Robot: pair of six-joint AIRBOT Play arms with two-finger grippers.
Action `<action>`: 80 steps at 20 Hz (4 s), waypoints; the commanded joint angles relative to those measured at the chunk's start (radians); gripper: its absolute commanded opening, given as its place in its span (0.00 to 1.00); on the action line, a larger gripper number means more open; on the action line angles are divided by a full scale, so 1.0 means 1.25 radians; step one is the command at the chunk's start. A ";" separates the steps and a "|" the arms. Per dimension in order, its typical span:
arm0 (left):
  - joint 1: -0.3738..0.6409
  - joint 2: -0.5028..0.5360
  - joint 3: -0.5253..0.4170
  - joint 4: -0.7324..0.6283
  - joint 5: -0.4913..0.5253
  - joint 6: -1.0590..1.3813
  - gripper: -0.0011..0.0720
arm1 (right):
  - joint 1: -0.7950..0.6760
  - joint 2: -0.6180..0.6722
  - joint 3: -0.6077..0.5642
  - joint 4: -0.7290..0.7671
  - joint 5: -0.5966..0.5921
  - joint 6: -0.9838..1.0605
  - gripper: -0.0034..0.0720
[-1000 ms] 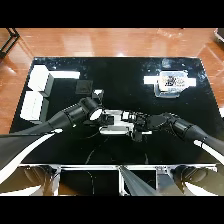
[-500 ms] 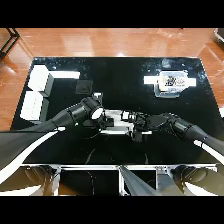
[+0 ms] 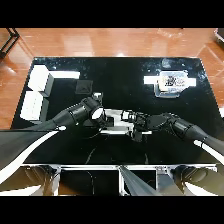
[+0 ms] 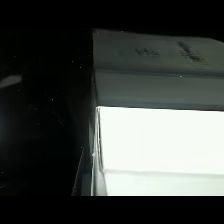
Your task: Fold the box and place the chain.
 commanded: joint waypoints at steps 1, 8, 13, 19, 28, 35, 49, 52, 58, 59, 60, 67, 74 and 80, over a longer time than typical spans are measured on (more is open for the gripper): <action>0.001 -0.003 0.001 0.005 0.007 0.000 0.43 | -0.001 0.000 0.000 0.000 0.000 0.000 0.22; 0.001 -0.004 0.001 0.002 0.007 0.000 0.27 | -0.001 0.000 0.000 0.000 0.000 0.000 0.22; 0.001 -0.004 0.001 -0.002 0.006 0.000 0.20 | -0.001 0.000 0.000 0.000 0.000 0.000 0.22; 0.000 -0.004 0.001 -0.004 0.006 0.003 0.04 | -0.001 0.000 0.000 0.000 0.000 0.000 0.22; 0.004 0.012 0.001 -0.001 -0.020 0.050 0.04 | -0.001 0.031 0.000 -0.066 -0.027 0.067 0.98; 0.010 0.017 -0.002 0.017 -0.026 0.067 0.04 | -0.001 0.099 0.000 -0.177 -0.157 0.142 0.97; 0.011 0.015 -0.031 0.016 0.008 0.057 0.04 | 0.034 0.085 0.000 -0.125 -0.023 0.083 0.97; 0.011 0.015 -0.031 0.016 0.007 0.057 0.04 | 0.034 0.079 0.000 -0.123 -0.027 0.084 0.65; 0.011 0.015 -0.031 0.016 0.007 0.057 0.04 | 0.034 0.078 0.000 -0.082 -0.027 0.083 0.43; 0.011 0.015 -0.031 0.016 0.007 0.056 0.04 | 0.034 0.078 0.000 -0.068 -0.026 0.084 0.29; 0.011 0.015 -0.031 0.016 0.007 0.056 0.04 | 0.034 0.078 0.000 -0.055 -0.025 0.084 0.30; 0.011 0.015 -0.031 0.013 0.007 0.057 0.04 | 0.034 0.054 0.000 0.027 -0.013 0.085 0.29; 0.011 0.015 -0.031 0.013 0.007 0.057 0.04 | 0.045 0.028 0.000 0.043 0.015 0.088 0.30; 0.011 0.015 -0.031 0.013 0.006 0.057 0.04 | 0.046 0.028 0.000 0.042 0.016 0.088 0.45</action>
